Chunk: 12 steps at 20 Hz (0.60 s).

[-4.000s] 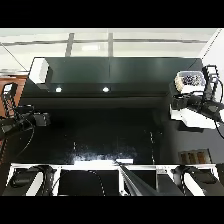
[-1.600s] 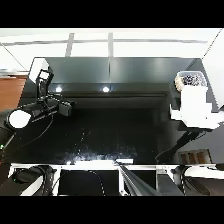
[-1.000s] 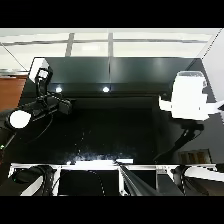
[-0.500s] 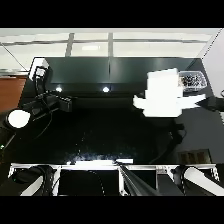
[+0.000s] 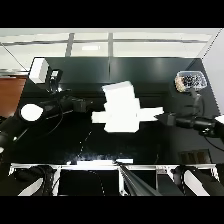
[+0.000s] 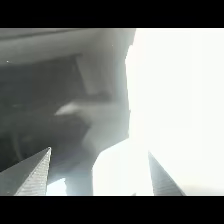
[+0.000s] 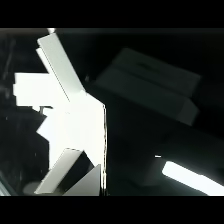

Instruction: Fold the box and place the chain.

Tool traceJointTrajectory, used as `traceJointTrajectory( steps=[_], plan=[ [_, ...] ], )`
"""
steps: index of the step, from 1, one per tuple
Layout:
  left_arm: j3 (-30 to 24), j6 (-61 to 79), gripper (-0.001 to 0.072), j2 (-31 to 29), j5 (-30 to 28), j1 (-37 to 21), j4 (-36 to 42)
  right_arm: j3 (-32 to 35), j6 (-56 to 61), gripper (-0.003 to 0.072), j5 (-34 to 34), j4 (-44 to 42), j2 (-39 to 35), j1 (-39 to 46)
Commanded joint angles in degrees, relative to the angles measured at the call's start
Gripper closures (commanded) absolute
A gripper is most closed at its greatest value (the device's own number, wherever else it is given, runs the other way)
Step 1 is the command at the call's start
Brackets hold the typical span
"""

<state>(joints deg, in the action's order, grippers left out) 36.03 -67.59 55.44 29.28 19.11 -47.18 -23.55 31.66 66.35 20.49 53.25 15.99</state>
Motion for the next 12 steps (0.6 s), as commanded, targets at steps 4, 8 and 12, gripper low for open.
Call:
traceJointTrajectory(
  steps=[4,8,12],
  plan=[
    [11.47,-0.46,0.0005,17.4,17.64,-3.41,4.74,3.58,-0.59,0.0673,-6.62,-3.1,-0.96,-12.0],
    [15.65,14.73,0.0005,29.2,38.53,-9.09,19.74,3.58,-0.59,0.0673,-6.54,-3.13,-0.96,-12.2],
    [15.67,30.05,0.0018,37.03,48.81,-10.82,32.72,3.58,-0.59,0.0673,-6.64,-3.13,-0.96,-12.17]
  ],
)
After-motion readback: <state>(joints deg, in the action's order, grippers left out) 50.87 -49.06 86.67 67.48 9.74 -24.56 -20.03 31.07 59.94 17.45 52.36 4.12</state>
